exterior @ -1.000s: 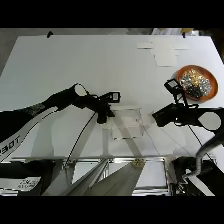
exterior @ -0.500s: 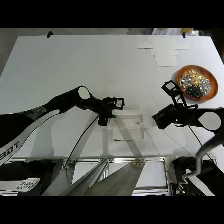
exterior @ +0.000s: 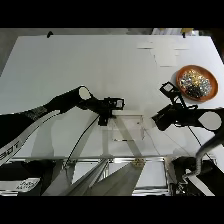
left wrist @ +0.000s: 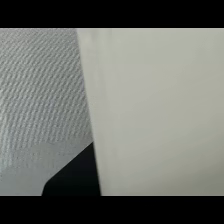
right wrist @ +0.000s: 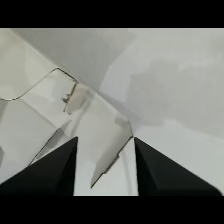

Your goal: Fold the box and place the chain.

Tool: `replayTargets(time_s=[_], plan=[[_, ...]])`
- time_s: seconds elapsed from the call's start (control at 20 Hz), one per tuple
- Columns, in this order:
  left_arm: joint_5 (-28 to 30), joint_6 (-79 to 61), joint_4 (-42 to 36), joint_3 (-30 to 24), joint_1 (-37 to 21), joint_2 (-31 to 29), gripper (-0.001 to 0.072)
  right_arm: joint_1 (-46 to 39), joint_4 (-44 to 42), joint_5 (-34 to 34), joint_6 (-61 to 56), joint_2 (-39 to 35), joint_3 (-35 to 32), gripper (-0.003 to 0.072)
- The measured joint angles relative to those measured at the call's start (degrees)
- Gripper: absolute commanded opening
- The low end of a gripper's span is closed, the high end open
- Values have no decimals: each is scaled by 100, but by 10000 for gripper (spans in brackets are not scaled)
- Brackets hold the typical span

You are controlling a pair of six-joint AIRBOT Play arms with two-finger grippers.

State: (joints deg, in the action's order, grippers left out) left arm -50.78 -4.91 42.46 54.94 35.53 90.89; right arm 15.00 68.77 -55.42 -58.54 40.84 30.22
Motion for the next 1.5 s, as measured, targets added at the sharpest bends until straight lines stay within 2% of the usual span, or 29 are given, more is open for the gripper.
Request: replayTargets(time_s=[0.05, 0.1, 0.25, 0.35, 0.6, 0.65, 0.7, 0.75, 0.8, 1.1, 1.2, 1.5], plan=[[0, 2, 0, 0, 0, 0, 9, 15, -203, -81, 321, 0, 0, 66], [0, 2, 0, -2, 0, 0, 9, 57, -452, -212, 763, 0, 0, 17], [0, 2, 0, 0, 0, 0, 9, 341, -866, -649, 2087, 0, 0, 16], [0, 2, 0, 0, 2, 0, 9, 636, -791, -820, 2741, 44, 0, 16], [-2, 0, 2, 0, 2, 0, 9, 1381, -306, -680, 3458, 376, -44, 22], [-2, 2, 2, -2, 2, 0, 9, 1443, -271, -551, 3539, 413, -109, 135], [-4, 0, 2, 0, 2, 0, 9, 1513, -223, -387, 3611, 422, -210, 339], [-7, 2, 2, -2, 2, 0, 9, 1587, -188, -195, 3661, 411, -323, 499], [-11, 2, 0, 0, 2, 0, 9, 1690, -144, 39, 3709, 358, -459, 560], [-37, 2, 0, -2, 2, 0, 9, 2358, -26, 1443, 3985, -304, -1502, 600], [-46, 2, 0, -2, 2, 2, 9, 2549, -13, 1716, 4026, -422, -1825, 685], [-50, 2, 0, -4, 2, 2, 9, 2870, 85, 2452, 3991, -535, -2203, 676]])
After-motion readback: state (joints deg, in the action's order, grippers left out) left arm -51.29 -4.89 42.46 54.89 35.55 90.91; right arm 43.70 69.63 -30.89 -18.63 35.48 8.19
